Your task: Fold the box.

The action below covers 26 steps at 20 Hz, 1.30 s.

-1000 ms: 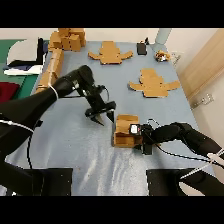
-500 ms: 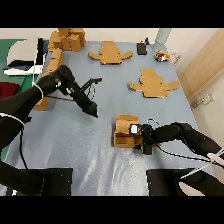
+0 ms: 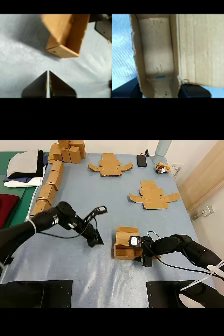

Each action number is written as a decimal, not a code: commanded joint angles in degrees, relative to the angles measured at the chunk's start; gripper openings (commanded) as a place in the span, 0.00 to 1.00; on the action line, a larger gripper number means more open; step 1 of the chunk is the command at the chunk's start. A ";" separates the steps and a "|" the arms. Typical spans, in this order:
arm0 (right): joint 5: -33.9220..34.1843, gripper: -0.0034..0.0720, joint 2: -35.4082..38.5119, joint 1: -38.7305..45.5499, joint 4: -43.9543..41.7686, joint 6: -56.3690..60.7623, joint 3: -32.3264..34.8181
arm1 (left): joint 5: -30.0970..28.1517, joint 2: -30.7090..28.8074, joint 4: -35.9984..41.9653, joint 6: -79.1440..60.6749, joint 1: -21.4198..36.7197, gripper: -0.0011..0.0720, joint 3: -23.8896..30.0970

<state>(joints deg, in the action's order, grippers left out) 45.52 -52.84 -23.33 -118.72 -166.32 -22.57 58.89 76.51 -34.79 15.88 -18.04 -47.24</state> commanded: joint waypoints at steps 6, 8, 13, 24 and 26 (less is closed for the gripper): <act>-0.02 0.69 0.04 -0.02 -0.02 0.00 0.02 | -17.00 -3.65 3.32 -23.98 -9.99 0.97 8.85; -0.02 0.69 0.04 -0.02 0.00 0.00 0.02 | -18.73 -3.63 5.33 -26.18 -12.11 0.97 9.40; -0.02 0.69 0.04 -0.02 0.00 0.00 0.02 | -22.29 -3.41 11.43 -30.60 -14.64 0.97 10.47; -0.02 0.68 0.04 -0.02 0.00 0.00 0.02 | -27.47 -0.98 15.06 -31.71 -16.90 0.97 10.88; -0.02 0.69 0.04 -0.02 0.00 0.00 0.02 | -27.93 -1.01 15.04 -31.56 -17.16 0.97 10.88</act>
